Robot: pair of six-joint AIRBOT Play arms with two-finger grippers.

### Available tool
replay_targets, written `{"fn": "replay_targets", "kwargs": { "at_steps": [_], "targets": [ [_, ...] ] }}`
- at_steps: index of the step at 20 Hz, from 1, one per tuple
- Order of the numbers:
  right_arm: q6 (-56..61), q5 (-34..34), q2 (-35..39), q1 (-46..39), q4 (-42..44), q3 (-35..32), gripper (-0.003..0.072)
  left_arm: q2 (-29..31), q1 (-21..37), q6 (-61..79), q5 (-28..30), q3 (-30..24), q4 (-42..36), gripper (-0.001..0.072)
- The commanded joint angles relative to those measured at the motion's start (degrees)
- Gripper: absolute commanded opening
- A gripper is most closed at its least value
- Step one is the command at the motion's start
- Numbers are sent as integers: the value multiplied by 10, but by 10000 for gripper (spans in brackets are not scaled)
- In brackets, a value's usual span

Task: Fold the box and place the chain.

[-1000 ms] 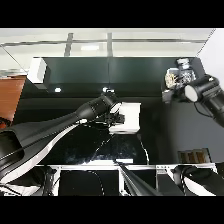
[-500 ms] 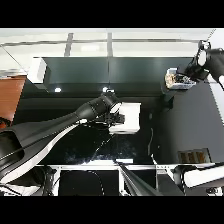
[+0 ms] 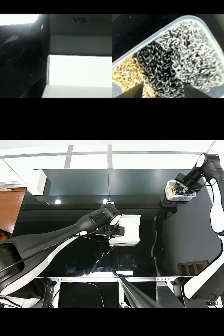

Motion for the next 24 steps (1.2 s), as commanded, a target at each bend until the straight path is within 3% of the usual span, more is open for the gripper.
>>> {"fn": "replay_targets", "kwargs": {
  "at_steps": [1,2,9,11,12,15,24],
  "targets": [
    [12,14,-8,-3,8,9,528,0,0,0,-1,0,0,26],
    [12,13,-8,-3,8,9,424,0,0,0,-1,0,0,26],
    [12,7,-37,-7,4,9,413,0,0,0,-1,0,0,26],
    [2,3,-37,-7,4,10,38,0,0,0,-1,0,0,26],
    [-19,7,-34,-7,5,20,15,0,0,0,-1,0,0,26],
    [-97,39,-11,-8,7,67,15,0,0,0,-1,0,0,26],
    [-203,36,189,-8,8,67,15,0,0,0,-1,0,0,26]
  ]
}}
